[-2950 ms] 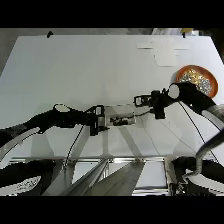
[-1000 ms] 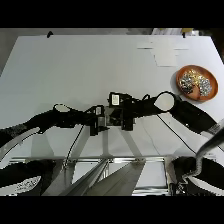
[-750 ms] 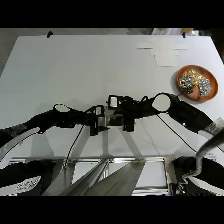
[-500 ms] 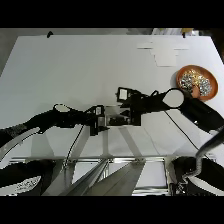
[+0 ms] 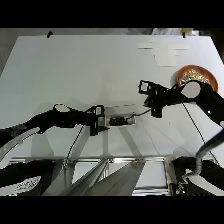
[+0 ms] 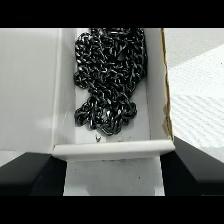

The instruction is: Fold the box and place the chain.

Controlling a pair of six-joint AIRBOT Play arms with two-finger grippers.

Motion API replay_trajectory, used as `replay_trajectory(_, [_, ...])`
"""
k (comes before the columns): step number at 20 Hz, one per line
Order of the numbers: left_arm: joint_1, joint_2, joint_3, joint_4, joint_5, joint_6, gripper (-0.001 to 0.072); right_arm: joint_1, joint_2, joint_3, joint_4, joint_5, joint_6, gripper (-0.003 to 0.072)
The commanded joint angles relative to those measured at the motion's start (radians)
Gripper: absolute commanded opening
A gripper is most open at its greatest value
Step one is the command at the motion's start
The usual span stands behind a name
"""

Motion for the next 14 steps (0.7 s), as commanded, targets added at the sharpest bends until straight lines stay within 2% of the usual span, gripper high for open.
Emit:
replay_trajectory(1, [0.000,0.000,0.001,0.000,0.000,0.000,0.0068,-0.034,-0.073,-0.018,-0.063,-0.013,-0.057,0.0100])
replay_trajectory(4, [0.000,0.000,0.001,0.000,0.000,0.000,0.0068,-0.034,-0.140,-0.018,-0.062,-0.025,-0.101,0.0103])
replay_trajectory(7, [0.000,0.000,0.001,0.000,0.000,0.000,0.0068,-0.034,-0.190,-0.018,-0.063,-0.029,-0.187,0.0195])
replay_trajectory(14, [0.000,0.000,0.001,0.000,0.000,0.000,0.0068,-0.034,-0.251,-0.018,-0.049,-0.048,-0.237,0.0179])
